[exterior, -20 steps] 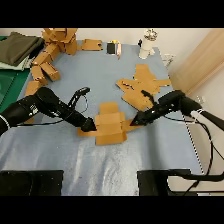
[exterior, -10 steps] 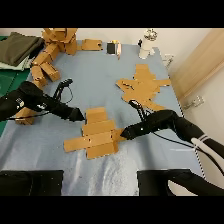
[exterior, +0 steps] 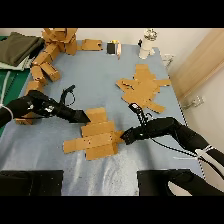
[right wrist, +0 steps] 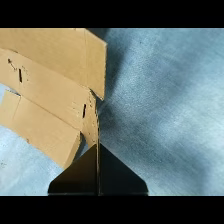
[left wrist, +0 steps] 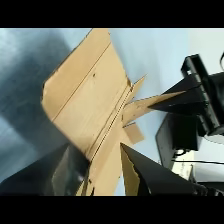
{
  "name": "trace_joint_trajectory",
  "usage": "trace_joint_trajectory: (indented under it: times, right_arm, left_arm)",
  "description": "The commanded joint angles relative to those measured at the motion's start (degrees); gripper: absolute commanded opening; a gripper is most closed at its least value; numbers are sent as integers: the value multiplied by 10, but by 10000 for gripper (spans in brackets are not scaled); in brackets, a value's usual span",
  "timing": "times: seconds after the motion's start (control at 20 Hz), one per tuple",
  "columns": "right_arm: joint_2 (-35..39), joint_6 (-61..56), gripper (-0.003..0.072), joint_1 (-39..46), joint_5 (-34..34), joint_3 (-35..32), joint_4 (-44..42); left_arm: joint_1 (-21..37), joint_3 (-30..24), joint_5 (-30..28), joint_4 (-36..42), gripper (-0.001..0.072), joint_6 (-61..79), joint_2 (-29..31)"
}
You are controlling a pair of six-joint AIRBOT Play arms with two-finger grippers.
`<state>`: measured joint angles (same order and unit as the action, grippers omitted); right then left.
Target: Fold the box.
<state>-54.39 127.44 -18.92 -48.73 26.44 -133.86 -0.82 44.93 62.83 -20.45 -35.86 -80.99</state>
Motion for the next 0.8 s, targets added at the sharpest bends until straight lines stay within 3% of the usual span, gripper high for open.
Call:
trace_joint_trajectory:
  times: [0.0,0.05,0.15,0.4,0.45,0.6,0.7,0.75]
  right_arm:
    - [2,-5,2,-1,2,-2,1]
    - [2,-5,2,-1,2,-2,1]
    - [2,-5,2,-1,1,-2,1]
    - [2,-6,2,-1,-3,-2,0]
    - [2,-6,2,-1,-4,-2,0]
    - [2,-6,3,-1,-4,-1,-1]
    - [2,-5,7,-1,-5,-1,-1]
    - [2,-6,52,-1,-4,-1,-1]
  left_arm:
    - [-18,-1,21,94,481,80,-45]
    - [-20,-1,26,101,479,84,-51]
    - [-19,-1,35,90,269,92,-54]
    - [-18,-1,27,87,236,100,-54]
    - [-14,-1,27,87,106,100,-54]
    - [-5,-1,40,87,14,112,-54]
    - [-6,-1,43,87,14,125,-54]
    - [-6,-1,44,87,14,134,-54]
